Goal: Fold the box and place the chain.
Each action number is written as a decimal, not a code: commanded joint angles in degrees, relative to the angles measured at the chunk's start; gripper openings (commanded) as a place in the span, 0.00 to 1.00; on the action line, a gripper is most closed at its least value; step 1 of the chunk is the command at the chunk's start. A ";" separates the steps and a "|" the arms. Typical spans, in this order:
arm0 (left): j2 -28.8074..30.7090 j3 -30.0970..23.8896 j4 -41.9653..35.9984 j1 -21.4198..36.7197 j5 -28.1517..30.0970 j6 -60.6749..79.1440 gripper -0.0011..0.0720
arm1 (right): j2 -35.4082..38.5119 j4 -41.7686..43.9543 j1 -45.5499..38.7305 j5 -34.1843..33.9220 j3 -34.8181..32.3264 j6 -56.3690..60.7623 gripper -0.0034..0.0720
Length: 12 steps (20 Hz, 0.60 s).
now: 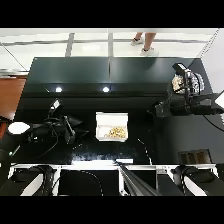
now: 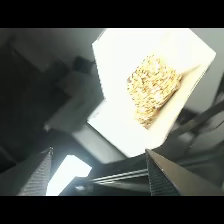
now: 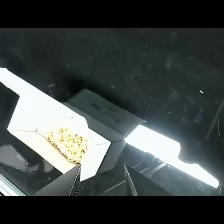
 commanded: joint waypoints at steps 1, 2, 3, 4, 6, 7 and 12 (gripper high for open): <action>-6.45 2.71 2.25 -0.42 -0.59 16.13 0.98 | -0.04 0.09 0.00 -2.16 -0.33 0.02 0.49; -8.68 4.04 4.22 -1.81 -0.59 17.11 0.98 | -0.07 0.09 0.00 -2.89 -0.33 0.02 0.49; -10.86 5.31 6.14 -3.63 -0.57 18.34 0.98 | -0.09 0.09 0.00 -3.54 -0.33 0.02 0.49; -12.76 6.47 8.02 -5.40 -0.57 19.04 0.98 | -0.09 0.09 0.00 -3.93 -0.33 0.02 0.49; -16.20 8.28 9.29 -8.85 0.13 20.79 0.98 | -0.09 0.07 0.00 -4.11 -0.33 0.02 0.49; -17.70 9.05 8.48 -10.36 0.57 21.42 0.98 | -0.09 0.09 0.00 -4.09 -0.33 0.02 0.49; -22.18 11.19 7.74 -14.99 1.99 21.22 0.98 | -0.09 0.07 0.00 -4.15 -0.33 0.02 0.49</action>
